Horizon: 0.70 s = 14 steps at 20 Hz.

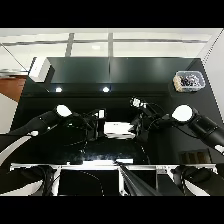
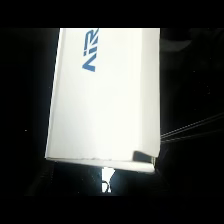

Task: Fold the box and place the chain.

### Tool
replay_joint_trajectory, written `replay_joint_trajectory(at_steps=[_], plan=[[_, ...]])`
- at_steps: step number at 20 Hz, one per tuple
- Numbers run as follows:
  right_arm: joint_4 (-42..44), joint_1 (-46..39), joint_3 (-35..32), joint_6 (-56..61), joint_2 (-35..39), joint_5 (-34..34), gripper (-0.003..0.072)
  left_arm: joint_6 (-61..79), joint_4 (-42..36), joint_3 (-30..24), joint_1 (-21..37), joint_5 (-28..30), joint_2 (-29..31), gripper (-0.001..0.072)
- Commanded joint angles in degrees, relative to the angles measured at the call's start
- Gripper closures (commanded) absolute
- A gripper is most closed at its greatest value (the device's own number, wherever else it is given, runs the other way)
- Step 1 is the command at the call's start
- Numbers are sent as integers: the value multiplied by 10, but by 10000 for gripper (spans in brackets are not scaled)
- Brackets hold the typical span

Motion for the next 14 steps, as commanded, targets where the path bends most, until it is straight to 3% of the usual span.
replay_joint_trajectory(at_steps=[1, 14], plan=[[0, 0, 0, 1, -2, -1, 387, 0, 0, 0, 0, 0, 0, 229], [0, 0, -1, 1, -7, -9, 387, 0, 0, 0, 0, 0, 0, 229]])
